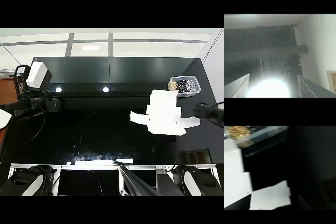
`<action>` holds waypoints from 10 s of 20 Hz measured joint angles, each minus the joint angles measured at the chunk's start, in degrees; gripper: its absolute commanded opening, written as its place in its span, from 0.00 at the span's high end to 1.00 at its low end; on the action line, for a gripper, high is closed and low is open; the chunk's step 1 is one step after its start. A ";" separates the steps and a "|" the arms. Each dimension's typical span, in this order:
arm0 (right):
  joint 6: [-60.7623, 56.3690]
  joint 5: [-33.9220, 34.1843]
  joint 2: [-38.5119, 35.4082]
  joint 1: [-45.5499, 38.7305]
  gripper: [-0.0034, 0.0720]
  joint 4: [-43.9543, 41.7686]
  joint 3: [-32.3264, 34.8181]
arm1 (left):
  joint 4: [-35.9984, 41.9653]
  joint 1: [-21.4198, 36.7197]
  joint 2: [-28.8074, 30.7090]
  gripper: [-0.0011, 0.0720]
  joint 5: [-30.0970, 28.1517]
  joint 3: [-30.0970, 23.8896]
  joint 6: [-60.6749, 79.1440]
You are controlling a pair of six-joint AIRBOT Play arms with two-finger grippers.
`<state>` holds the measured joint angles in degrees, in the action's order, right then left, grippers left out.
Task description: Fold the box and place the chain.
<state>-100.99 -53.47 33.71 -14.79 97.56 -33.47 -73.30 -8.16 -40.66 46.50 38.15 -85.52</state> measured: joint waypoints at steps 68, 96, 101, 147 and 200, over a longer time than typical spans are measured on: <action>39.80 -5.64 22.43 27.23 0.92 -58.69 -1.86 | 55.56 4.09 -53.00 0.33 30.23 6.51 71.34; 48.87 -16.35 22.40 10.14 0.04 -42.51 -13.55 | 33.79 -8.76 -42.66 0.95 24.44 13.77 77.68; 52.13 -13.38 22.47 10.60 0.04 -43.45 -14.03 | 29.40 -14.75 -38.91 0.95 16.39 13.35 85.29; 83.69 16.83 25.90 55.43 0.04 -40.37 6.80 | 26.84 -16.46 -44.74 0.95 10.43 13.14 85.05; 119.91 9.75 29.97 38.45 0.04 -76.37 6.36 | 27.15 -16.46 -44.74 0.95 10.67 13.18 83.84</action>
<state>18.92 -43.72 63.68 23.66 21.19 -27.11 -46.15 -24.62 -85.41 57.17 51.33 -1.67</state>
